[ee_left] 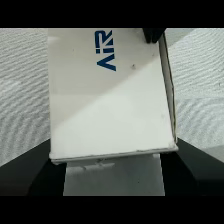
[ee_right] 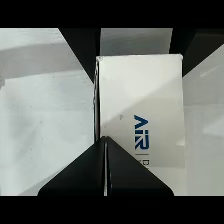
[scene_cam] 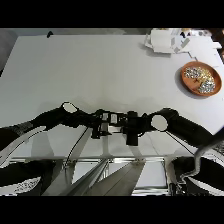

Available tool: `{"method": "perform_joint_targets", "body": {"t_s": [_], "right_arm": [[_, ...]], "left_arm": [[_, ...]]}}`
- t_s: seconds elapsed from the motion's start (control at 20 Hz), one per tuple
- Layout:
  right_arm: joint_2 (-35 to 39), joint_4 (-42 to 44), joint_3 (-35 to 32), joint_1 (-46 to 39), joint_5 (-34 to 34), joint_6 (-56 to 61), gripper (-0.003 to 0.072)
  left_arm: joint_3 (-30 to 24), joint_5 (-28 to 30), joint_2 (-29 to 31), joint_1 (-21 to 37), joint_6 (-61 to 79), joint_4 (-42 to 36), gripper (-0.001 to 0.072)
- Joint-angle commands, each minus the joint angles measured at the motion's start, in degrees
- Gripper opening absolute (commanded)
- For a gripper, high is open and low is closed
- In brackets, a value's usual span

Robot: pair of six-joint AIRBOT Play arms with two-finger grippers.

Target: Fold the box and place the chain.

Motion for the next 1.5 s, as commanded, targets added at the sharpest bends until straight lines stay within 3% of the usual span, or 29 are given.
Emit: {"method": "perform_joint_targets", "body": {"t_s": [0.0,0.2,0.3,0.4,0.5,0.85,1.45], "right_arm": [[2.49,-0.57,2.60,-2.10,0.83,7.17,0.0023],[9.55,-8.15,9.62,-10.12,12.33,23.37,0.0023],[12.83,-14.08,9.99,-14.60,20.04,31.47,0.0023],[13.97,-18.60,9.94,-20.35,31.89,36.87,0.0023],[14.16,-19.78,8.15,-26.77,37.94,39.32,0.0023],[14.34,-23.15,-2.14,-39.58,34.95,50.14,0.0023],[14.34,-23.52,-2.40,-40.52,35.45,53.57,0.0023]], "left_arm": [[0.00,0.00,0.04,0.02,0.07,0.02,0.0150],[0.00,0.00,0.04,0.02,0.09,0.02,0.0150],[0.00,0.00,0.04,0.02,0.07,0.02,0.0150],[0.00,0.00,0.04,0.02,0.09,0.02,0.0150],[0.00,-0.02,0.04,0.02,0.09,0.02,0.0150],[0.00,0.00,0.04,0.02,0.07,0.02,0.0150],[0.00,-0.44,0.04,0.02,0.09,0.00,0.0150]]}}
